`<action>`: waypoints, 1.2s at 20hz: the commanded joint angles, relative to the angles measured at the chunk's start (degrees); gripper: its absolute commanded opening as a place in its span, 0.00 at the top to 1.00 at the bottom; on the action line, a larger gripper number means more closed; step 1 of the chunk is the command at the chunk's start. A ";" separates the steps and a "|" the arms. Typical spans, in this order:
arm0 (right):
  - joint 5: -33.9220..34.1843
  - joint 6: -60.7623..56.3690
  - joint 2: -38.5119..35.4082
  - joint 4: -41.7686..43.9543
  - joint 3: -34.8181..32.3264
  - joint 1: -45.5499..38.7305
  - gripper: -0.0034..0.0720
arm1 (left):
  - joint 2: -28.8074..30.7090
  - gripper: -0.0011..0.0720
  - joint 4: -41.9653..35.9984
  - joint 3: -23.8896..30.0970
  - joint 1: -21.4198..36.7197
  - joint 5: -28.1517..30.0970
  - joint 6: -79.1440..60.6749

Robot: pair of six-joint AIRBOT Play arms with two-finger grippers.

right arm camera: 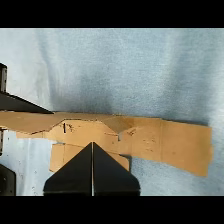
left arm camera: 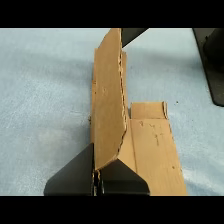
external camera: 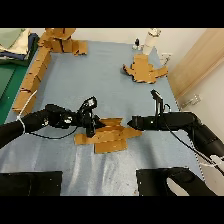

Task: Fold the box.

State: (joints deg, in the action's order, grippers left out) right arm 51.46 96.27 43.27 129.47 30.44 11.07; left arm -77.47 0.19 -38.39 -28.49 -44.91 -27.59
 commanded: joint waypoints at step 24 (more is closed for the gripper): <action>-1.46 -0.09 0.00 0.02 -0.02 0.07 0.95 | -1.44 0.97 5.51 -0.33 3.10 -7.61 0.68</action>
State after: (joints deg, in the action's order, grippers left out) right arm 50.30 96.20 43.27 129.49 30.41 11.07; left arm -78.56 4.29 -38.68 -25.43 -52.71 -27.40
